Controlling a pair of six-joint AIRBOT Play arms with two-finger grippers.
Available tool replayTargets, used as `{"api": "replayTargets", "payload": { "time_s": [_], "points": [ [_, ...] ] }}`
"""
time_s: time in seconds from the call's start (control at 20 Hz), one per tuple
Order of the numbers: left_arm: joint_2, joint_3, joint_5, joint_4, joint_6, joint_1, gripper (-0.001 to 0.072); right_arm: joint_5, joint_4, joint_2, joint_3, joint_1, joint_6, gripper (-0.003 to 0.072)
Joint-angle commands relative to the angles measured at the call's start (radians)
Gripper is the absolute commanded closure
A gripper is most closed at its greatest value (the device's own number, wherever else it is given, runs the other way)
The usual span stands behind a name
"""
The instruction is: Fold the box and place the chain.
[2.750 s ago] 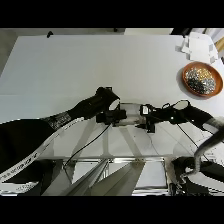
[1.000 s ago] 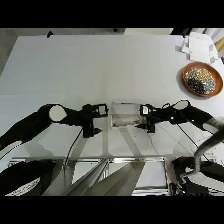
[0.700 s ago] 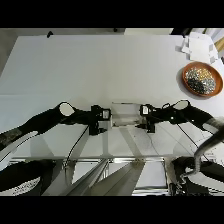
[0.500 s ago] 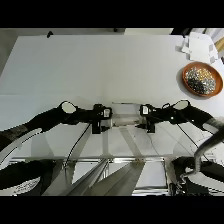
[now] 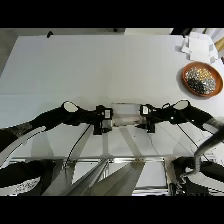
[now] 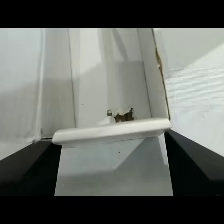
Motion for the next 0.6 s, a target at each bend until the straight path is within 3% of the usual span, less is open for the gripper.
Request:
{"api": "replayTargets", "payload": {
  "time_s": [0.0,0.55],
  "points": [
    [-0.001,0.001,-0.015,-0.002,0.006,-0.001,-0.0003,0.000,0.000,0.000,0.000,0.001,0.000,0.0247],
    [-0.042,0.002,0.036,-0.076,0.002,-0.048,0.0016,0.000,0.000,0.001,0.000,0.001,0.000,0.0247]
  ]
}}
